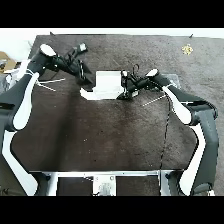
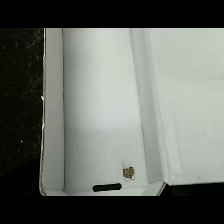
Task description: Fold the box and place the chain.
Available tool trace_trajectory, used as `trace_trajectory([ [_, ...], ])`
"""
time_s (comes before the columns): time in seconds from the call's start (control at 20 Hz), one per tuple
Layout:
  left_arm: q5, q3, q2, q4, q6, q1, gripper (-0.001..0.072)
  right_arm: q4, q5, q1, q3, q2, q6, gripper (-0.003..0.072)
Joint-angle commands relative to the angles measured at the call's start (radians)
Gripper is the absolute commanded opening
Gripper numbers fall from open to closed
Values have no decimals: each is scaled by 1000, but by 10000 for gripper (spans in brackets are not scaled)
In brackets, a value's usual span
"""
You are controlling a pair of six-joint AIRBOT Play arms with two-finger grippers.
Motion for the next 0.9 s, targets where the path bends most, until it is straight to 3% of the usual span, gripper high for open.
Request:
trace_trajectory([
  [0.0,78,-104,-2,129,46,-28,715,0,0,1,1,-1,1,438],
  [0.1,172,-177,-2,128,111,-41,715,0,1,1,1,-1,1,438],
  [0.25,195,-241,-2,114,193,-55,715,0,1,1,1,-1,1,438],
  [0.6,245,-249,-3,-16,193,-58,715,0,0,1,1,-1,1,438],
  [0.85,245,-249,-3,-21,193,-58,714,0,0,1,1,-1,1,438],
])
